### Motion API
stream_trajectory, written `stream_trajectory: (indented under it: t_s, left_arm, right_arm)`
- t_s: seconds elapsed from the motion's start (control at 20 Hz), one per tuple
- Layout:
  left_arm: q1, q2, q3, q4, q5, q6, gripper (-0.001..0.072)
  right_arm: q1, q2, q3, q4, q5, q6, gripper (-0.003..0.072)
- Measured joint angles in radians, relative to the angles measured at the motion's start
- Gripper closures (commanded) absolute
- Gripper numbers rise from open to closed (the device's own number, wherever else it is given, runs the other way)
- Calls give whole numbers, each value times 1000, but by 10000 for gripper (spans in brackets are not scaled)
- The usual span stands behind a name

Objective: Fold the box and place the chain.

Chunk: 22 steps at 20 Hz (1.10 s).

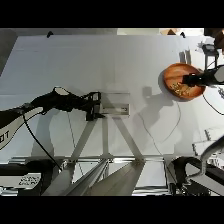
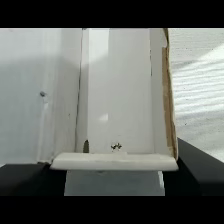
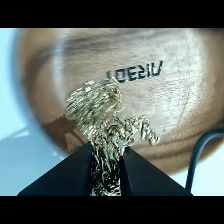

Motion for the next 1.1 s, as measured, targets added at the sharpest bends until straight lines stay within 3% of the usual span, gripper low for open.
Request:
stream_trajectory:
  t_s: [0.3,0.6,0.85,1.1]
  left_arm:
    - [0,0,0,0,0,0,370]
    - [0,0,0,0,0,0,370]
    - [0,0,0,0,0,0,370]
    - [0,0,0,0,0,0,370]
  right_arm:
    - [126,201,0,-2,203,-108,678]
    - [264,270,0,1,376,-146,678]
    - [425,274,0,21,406,-153,677]
    - [581,205,0,122,318,-155,677]
